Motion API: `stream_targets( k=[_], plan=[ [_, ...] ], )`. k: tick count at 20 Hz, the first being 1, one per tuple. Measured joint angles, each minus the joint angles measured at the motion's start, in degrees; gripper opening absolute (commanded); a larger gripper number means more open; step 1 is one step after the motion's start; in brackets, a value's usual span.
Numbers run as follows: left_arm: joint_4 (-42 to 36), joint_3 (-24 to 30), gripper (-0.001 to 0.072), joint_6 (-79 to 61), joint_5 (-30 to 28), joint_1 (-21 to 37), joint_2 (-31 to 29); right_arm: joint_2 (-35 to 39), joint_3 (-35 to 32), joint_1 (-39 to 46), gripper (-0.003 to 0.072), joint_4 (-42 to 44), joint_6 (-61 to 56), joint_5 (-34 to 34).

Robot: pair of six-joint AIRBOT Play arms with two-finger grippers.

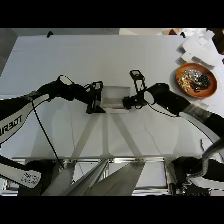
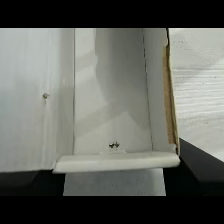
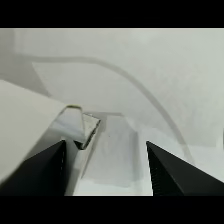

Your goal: Fold the box and place the chain.

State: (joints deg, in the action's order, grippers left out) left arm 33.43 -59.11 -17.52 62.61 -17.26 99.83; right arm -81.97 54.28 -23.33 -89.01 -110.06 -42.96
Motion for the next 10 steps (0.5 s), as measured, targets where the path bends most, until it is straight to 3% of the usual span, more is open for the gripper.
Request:
stream_targets(
  k=[10],
  plan=[
    [0.00,0.00,0.0211,-0.02,0.00,0.00,0.00,-1.18,5.18,-2.51,0.0526,-6.64,-8.39,-4.15]
  ],
)
